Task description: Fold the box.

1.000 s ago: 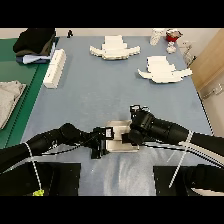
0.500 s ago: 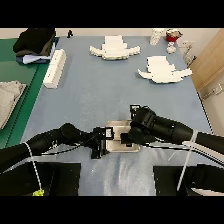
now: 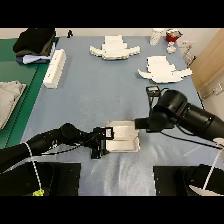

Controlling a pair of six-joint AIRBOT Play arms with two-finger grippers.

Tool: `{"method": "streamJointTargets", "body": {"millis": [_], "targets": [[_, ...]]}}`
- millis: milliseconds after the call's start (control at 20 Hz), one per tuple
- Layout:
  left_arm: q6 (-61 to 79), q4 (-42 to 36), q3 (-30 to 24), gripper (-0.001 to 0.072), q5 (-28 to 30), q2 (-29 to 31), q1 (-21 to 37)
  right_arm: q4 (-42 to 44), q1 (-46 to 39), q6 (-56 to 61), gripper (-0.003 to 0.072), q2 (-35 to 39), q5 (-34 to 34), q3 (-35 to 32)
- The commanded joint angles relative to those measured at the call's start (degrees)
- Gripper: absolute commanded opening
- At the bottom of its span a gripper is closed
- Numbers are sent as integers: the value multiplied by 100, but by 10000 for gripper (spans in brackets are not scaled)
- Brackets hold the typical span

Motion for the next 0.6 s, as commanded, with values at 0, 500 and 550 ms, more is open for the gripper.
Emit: {"method": "streamJointTargets", "body": {"millis": [0, 500, 550], "targets": [[2, 0, 2, 465, 2, -4, 4, 378, -1364, -1333, 6, -107, 461, -184], [2, 0, 2, 465, 2, -4, 4, 6312, -3864, -6321, 5, -2227, 885, -227], [2, 0, 2, 464, 0, -4, 4, 6308, -3759, -6424, 5, -2295, 822, -229]]}}
